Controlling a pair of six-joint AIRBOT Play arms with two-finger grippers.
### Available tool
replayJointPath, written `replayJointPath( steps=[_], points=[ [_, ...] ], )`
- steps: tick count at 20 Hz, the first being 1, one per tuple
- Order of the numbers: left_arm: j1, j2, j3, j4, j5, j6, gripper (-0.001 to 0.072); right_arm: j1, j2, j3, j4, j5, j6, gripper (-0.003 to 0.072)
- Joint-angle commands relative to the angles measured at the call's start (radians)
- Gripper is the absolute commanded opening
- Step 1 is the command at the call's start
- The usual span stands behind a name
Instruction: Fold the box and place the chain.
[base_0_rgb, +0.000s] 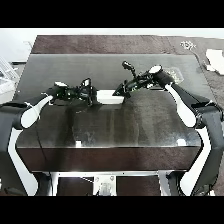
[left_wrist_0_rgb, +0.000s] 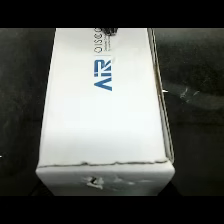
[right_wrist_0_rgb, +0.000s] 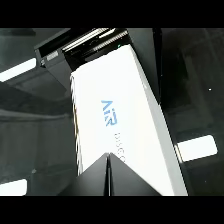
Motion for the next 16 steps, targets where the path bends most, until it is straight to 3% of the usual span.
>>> replayJointPath(
  steps=[1, 6, 10, 16],
  points=[
    [0.0, 0.001, 0.0, -0.003, -0.003, 0.0, 0.0417, 0.007, 0.04, -0.002, -0.035, -0.01, -0.011, 0.001],
    [0.0, 0.001, 0.0, -0.003, -0.002, 0.0, 0.0416, -0.001, 0.215, -0.002, 0.049, -0.004, -0.013, 0.001],
    [0.0, 0.001, 0.0, -0.003, -0.003, 0.0, 0.0416, -0.048, 0.416, -0.035, 0.054, -0.036, 0.119, 0.0008],
    [0.0, 0.001, 0.0, -0.003, -0.003, 0.0, 0.0416, -0.141, 0.78, -0.405, 0.053, -0.277, 0.223, 0.0008]
  ],
)
